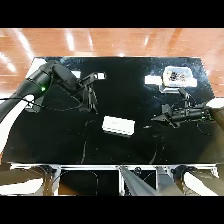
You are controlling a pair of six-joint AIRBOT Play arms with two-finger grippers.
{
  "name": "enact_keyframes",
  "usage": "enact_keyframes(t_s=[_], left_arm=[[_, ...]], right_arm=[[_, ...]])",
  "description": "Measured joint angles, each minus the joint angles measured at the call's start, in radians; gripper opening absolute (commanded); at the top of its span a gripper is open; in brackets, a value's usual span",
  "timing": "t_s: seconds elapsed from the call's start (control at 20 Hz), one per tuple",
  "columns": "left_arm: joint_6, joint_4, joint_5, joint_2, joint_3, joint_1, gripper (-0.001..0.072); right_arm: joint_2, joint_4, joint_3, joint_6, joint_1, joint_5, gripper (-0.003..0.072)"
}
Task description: Fold the box and place the chain.
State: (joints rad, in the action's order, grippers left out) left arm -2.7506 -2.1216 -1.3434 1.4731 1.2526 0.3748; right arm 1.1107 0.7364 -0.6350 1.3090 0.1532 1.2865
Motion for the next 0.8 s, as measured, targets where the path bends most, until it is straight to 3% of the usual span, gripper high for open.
enact_keyframes(t_s=[0.25,0.4,0.6,0.8], left_arm=[[-0.073,0.022,0.005,-0.017,0.0,0.115,0.0623],[-0.087,0.043,0.008,-0.085,-0.022,0.164,0.0623],[-0.174,0.075,0.143,-0.175,-0.13,0.193,0.0623],[-0.228,0.075,0.263,-0.162,-0.203,0.225,0.0623]], right_arm=[[0.0,0.002,0.0,0.011,0.0,-0.022,0.0029],[0.0,0.002,0.0,0.024,0.0,-0.027,0.0029],[0.0,0.002,0.0,0.03,0.0,-0.016,0.0029],[0.0,0.003,0.0,0.032,0.0,-0.002,0.0029]])
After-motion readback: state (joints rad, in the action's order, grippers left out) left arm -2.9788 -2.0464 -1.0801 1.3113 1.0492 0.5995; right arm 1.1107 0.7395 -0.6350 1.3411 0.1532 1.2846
